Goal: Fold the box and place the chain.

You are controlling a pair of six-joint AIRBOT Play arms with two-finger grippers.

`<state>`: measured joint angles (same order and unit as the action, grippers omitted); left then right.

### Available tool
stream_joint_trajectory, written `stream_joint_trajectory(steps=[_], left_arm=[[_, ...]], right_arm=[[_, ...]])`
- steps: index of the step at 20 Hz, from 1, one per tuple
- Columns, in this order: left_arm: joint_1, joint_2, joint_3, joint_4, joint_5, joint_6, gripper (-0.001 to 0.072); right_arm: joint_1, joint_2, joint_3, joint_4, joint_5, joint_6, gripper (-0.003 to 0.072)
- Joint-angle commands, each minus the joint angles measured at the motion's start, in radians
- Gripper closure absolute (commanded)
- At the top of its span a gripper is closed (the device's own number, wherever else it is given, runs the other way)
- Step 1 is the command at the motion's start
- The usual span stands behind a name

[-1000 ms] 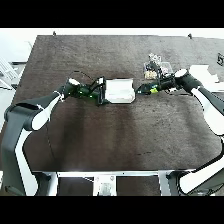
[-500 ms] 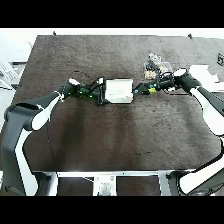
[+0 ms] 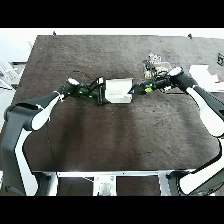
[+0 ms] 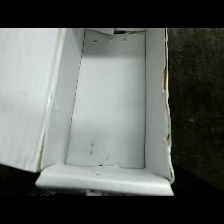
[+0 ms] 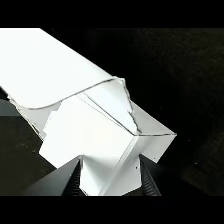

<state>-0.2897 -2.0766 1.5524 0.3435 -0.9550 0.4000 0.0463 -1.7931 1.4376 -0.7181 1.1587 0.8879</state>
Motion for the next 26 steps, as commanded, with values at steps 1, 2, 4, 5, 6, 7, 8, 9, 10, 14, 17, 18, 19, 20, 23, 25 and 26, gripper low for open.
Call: stream_joint_trajectory(steps=[1,2,4,5,6,7,8,9,10,14,17,18,19,20,23,25,26], left_arm=[[-0.001,0.0,0.0,0.0,0.001,0.0,0.0195],[-0.001,0.0,0.0,0.0,0.001,0.0,0.0195],[-0.001,0.0,0.0,0.0,0.001,0.0,0.0195],[-0.001,0.0,0.0,0.0,0.001,0.0,0.0195],[-0.001,0.0,0.0,-0.001,0.001,0.0,0.0195],[-0.001,0.0,0.0,-0.001,0.001,0.0,0.0195],[-0.001,0.0,0.0,-0.001,0.001,0.0,0.0195],[-0.001,0.0,0.0,-0.002,0.001,0.0,0.0195],[-0.001,0.0,0.0,-0.005,0.001,0.0,0.0195],[-0.001,0.0,0.0,-0.008,0.0,0.0,0.0196],[-0.001,0.0,0.0,-0.008,0.0,0.0,0.0195],[-0.001,0.0,0.0,-0.009,0.0,0.0,0.0195],[-0.001,0.0,0.0,-0.009,0.0,0.0,0.0195],[-0.001,0.0,0.0,-0.01,0.0,0.0,0.0195],[-0.001,0.0,0.0,-0.011,0.0,0.0,0.0195],[-0.001,0.0,0.0,-0.011,0.0,0.0,0.0195],[-0.001,0.0,0.0,-0.011,0.0,0.0,0.0195]], right_arm=[[0.036,0.001,0.053,-0.161,0.002,0.137,0.0256],[0.046,0.001,0.071,-0.205,0.002,0.187,0.0256],[0.07,0.001,0.105,-0.264,0.002,0.247,0.0256],[0.086,0.001,0.118,-0.29,0.003,0.276,0.0256],[0.103,0.0,0.127,-0.32,0.002,0.307,0.0256],[0.12,0.001,0.132,-0.36,0.004,0.341,0.0255],[0.139,0.001,0.137,-0.415,0.003,0.381,0.0251],[0.156,0.001,0.139,-0.463,0.002,0.414,0.025],[0.172,0.0,0.139,-0.501,0.001,0.438,0.0249],[0.204,0.0,0.139,-0.568,-0.03,0.528,0.0248],[0.209,0.0,0.139,-0.613,-0.044,0.603,0.0248],[0.212,0.0,0.139,-0.628,-0.048,0.625,0.0248],[0.217,0.0,0.139,-0.645,-0.055,0.642,0.0248],[0.224,0.0,0.139,-0.657,-0.067,0.657,0.0248],[0.245,0.0,0.139,-0.681,-0.09,0.702,0.0249],[0.262,-0.001,0.139,-0.729,-0.093,0.764,0.0249],[0.27,-0.001,0.139,-0.755,-0.093,0.797,0.0249]])
